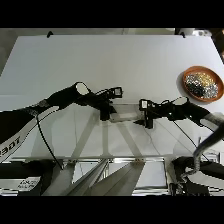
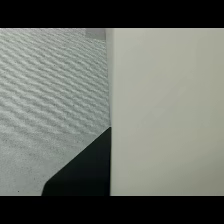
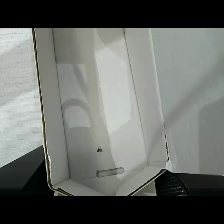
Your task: Fold the box and place the chain.
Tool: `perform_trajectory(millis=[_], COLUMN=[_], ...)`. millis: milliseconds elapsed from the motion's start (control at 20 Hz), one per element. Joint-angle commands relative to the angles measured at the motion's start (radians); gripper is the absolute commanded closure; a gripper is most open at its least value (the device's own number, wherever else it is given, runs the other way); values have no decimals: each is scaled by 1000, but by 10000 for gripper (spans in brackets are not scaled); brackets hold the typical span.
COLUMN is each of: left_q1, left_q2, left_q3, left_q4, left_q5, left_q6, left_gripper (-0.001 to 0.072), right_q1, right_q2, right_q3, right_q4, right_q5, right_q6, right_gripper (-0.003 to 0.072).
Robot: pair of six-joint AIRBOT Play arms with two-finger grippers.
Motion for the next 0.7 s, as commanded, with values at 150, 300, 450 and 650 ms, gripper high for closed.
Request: perform_trajectory(millis=[150,300,450,650], left_q1=[-1,-1,-1,-1], left_q2=[0,0,0,0], left_q3=[0,0,0,0], left_q4=[0,0,0,-2], left_q5=[1,3,-8,-42], left_q6=[2,1,0,0], left_gripper=[698,698,698,698], right_q1=[1,1,1,1], right_q2=[0,0,0,0], right_q3=[0,0,0,0], right_q4=[0,0,0,0], right_q5=[2,2,2,2], right_q6=[0,0,0,0], right_gripper=[239,239,239,239])
